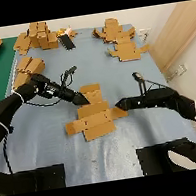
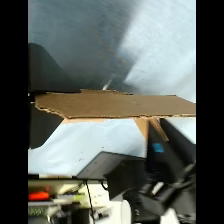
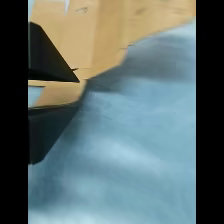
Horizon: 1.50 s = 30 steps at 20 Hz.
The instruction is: Fold the box.
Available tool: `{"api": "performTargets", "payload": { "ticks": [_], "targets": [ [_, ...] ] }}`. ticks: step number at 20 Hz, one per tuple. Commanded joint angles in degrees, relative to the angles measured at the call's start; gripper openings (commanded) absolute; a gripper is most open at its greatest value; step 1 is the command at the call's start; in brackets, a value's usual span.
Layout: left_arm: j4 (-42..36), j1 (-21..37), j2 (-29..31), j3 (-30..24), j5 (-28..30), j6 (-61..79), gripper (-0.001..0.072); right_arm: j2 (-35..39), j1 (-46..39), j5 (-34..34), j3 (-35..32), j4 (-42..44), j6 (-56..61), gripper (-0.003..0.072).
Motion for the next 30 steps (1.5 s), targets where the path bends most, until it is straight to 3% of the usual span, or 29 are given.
{"api": "performTargets", "payload": {
  "ticks": [1, 5, 9, 10, 11, 13, 18, 27, 30],
  "targets": [
    [1.09, -4.11, 3.89, 0.39, 5.64, 10.75, 0.0009, 1.95, -6.58, -0.5, 7.19, -2.38, 7.85, 0.0239],
    [-0.44, -7.85, 7.41, -3.63, 17.22, 24.33, 0.0009, 4.26, -8.48, -2.73, 13.73, -1.64, 10.36, 0.0223],
    [-8.26, -8.13, 9.33, -10.47, 22.16, 37.27, 0.0008, 4.11, -5.86, -6.99, 14.25, -0.09, 10.34, 0.0221],
    [-9.16, -8.57, 10.4, -12.07, 23.17, 39.39, 0.0008, 4.09, -5.07, -6.93, 14.23, -0.13, 10.34, 0.0178],
    [-9.73, -9.16, 11.43, -13.49, 24.22, 41.38, 0.0008, 4.09, -4.55, -6.88, 14.23, -0.17, 10.34, 0.0063],
    [-9.75, -10.38, 13.0, -16.2, 26.34, 44.59, 0.0008, 3.8, -4.24, -6.29, 14.21, -0.33, 10.32, 0.0048],
    [-9.68, -12.2, 13.16, -19.45, 27.43, 45.07, 0.0008, 1.51, -4.07, -5.6, 14.21, -1.75, 10.32, 0.0048],
    [-8.5, -12.39, 12.55, -19.47, 27.34, 44.7, 0.0009, 0.2, -3.06, -5.81, 14.21, -1.79, 10.29, 0.0046],
    [-8.39, -11.96, 12.57, -19.47, 27.41, 44.57, 0.001, 0.2, -3.06, -5.92, 14.21, -3.5, 10.32, 0.001]
  ]
}}
